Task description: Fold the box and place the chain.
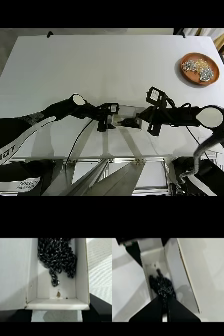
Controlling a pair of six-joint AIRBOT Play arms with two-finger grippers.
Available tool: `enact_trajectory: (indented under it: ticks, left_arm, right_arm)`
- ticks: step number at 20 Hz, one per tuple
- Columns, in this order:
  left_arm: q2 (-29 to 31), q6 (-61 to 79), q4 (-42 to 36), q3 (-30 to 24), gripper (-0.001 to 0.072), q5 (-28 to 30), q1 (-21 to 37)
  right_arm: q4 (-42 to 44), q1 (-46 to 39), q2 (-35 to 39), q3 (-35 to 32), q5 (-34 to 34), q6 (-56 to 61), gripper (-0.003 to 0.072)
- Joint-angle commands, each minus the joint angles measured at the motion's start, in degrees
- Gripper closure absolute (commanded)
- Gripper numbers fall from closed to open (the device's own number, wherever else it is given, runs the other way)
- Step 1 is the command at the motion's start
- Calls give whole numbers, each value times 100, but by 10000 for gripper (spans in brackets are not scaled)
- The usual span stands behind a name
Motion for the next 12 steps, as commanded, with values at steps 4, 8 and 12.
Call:
enact_trajectory:
  ticks: [4,8,12]
  left_arm:
    - [0,2,2,-2,437,0,0]
    - [0,2,2,-2,437,0,0]
    - [0,0,2,-2,437,0,0]
  right_arm:
    - [737,671,-588,7,-879,61,671]
    - [774,815,-1198,7,-1294,472,668]
    - [778,815,-1248,9,-1268,496,498]
